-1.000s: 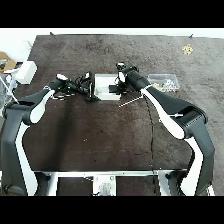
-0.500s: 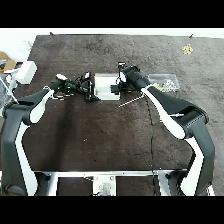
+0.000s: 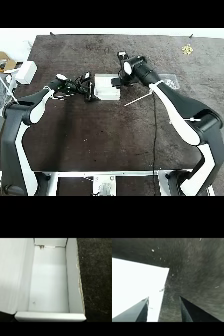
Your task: Fold the box and place the chain.
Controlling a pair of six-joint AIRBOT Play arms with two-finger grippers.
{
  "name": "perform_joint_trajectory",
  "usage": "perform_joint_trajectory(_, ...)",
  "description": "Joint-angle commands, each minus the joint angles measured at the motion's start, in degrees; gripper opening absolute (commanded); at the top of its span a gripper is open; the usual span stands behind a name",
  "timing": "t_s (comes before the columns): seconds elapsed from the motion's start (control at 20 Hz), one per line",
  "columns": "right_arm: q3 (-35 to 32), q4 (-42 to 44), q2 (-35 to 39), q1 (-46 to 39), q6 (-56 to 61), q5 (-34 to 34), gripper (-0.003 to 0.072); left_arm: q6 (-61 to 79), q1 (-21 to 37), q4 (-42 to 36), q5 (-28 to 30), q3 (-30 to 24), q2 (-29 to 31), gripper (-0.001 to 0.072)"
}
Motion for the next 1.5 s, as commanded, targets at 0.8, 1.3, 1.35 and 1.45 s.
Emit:
perform_joint_trajectory(0.8, -0.20, 4.61, -2.05, -26.25, -19.17, 2.56, 0.0215, -0.02, -0.04, 0.00, 0.07, -0.02, -0.02, 0.0346)
perform_joint_trajectory(1.3, -0.20, 6.03, -5.64, -26.25, -19.61, 3.30, 0.0215, -0.02, -0.04, 0.00, 0.07, -0.02, -0.02, 0.0346)
perform_joint_trajectory(1.35, -0.20, 7.06, -5.75, -26.25, -19.78, 2.86, 0.0215, -0.02, -0.04, 0.00, 0.07, -0.02, -0.02, 0.0346)
perform_joint_trajectory(1.45, -0.20, 8.11, -5.81, -26.25, -19.76, 2.25, 0.0215, -0.02, -0.04, 0.00, 0.07, -0.02, -0.02, 0.0346)
